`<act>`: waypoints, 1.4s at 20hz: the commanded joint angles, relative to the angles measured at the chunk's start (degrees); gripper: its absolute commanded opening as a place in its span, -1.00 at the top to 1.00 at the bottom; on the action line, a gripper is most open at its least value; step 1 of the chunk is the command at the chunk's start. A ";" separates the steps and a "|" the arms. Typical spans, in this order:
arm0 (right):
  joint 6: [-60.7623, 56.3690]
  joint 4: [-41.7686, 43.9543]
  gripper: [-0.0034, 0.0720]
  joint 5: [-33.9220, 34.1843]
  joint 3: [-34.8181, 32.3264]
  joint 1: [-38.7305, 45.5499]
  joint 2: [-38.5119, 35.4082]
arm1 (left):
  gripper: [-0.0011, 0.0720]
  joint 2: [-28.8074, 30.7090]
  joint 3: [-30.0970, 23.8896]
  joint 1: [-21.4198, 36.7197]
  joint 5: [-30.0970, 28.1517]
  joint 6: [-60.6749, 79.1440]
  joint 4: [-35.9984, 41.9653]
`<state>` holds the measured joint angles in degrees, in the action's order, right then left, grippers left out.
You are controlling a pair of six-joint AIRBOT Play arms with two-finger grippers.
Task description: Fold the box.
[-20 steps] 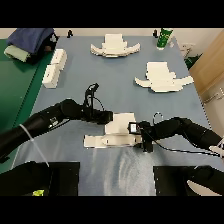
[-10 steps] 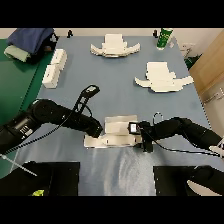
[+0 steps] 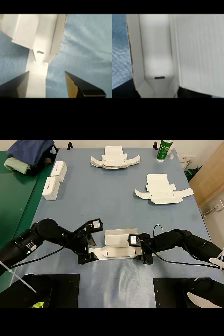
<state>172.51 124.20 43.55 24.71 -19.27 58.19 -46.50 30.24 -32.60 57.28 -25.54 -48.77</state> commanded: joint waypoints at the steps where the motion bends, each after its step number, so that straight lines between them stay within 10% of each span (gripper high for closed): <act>1: 0.00 0.00 -0.42 -0.02 -0.02 -0.02 -0.04 | -0.84 -1.40 -4.17 -0.35 -6.10 13.88 2.08; 8: 0.00 0.02 -0.42 -0.02 -0.02 -0.02 -0.04 | -0.82 -7.02 -5.40 -3.87 -19.17 17.59 9.49; 10: -0.02 0.02 -0.42 -0.02 -0.02 -0.02 -0.04 | -0.29 -7.96 -5.40 -4.02 -18.62 18.53 10.49; 14: -0.02 0.02 -0.42 -0.02 -0.02 -0.02 -0.04 | -0.25 -8.15 -5.42 -5.73 -15.63 18.51 11.15; 17: -0.02 0.02 -0.42 -0.02 -0.02 -0.02 -0.04 | 0.71 -8.17 -5.42 -5.99 -17.92 18.88 11.82; 28: -0.02 0.02 -0.42 -0.02 -0.02 -0.02 -0.04 | 0.71 -11.39 -5.29 -7.78 -21.27 24.96 20.76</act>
<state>172.48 124.22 43.53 24.71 -19.27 58.19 -56.62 24.84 -40.12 36.86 -1.85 -29.91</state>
